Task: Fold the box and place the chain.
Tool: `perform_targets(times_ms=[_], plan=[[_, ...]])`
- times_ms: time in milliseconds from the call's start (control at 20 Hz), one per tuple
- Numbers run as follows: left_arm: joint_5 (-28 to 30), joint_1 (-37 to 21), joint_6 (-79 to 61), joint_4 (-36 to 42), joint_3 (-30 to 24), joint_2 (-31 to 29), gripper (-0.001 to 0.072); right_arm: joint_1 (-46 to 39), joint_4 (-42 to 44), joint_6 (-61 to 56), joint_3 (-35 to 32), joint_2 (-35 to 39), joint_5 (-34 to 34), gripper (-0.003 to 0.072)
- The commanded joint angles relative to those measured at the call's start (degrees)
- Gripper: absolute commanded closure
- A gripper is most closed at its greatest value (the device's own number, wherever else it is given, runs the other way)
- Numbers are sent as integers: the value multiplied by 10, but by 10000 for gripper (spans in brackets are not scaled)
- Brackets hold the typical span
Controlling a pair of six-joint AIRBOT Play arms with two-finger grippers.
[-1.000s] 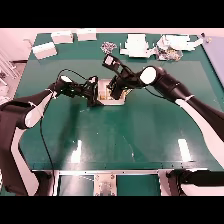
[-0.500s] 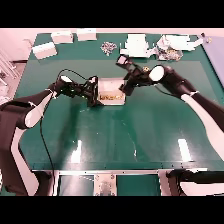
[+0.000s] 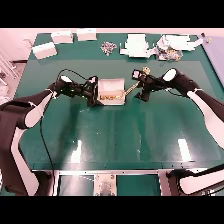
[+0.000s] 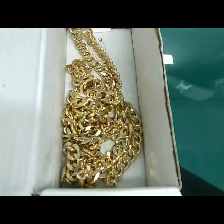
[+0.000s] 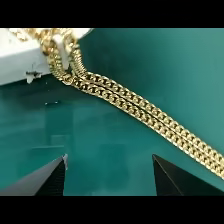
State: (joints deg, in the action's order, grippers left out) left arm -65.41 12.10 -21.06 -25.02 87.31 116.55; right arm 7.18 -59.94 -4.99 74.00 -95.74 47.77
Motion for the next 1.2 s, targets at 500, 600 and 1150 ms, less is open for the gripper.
perform_targets(times_ms=[500,600,1150], plan=[[0,-1,0,0,0,0,80,36,66,177,65,-89,29,109],[0,-1,0,0,0,0,80,37,66,177,71,-97,29,183],[0,-1,0,0,0,0,80,33,70,102,92,-90,30,678]])
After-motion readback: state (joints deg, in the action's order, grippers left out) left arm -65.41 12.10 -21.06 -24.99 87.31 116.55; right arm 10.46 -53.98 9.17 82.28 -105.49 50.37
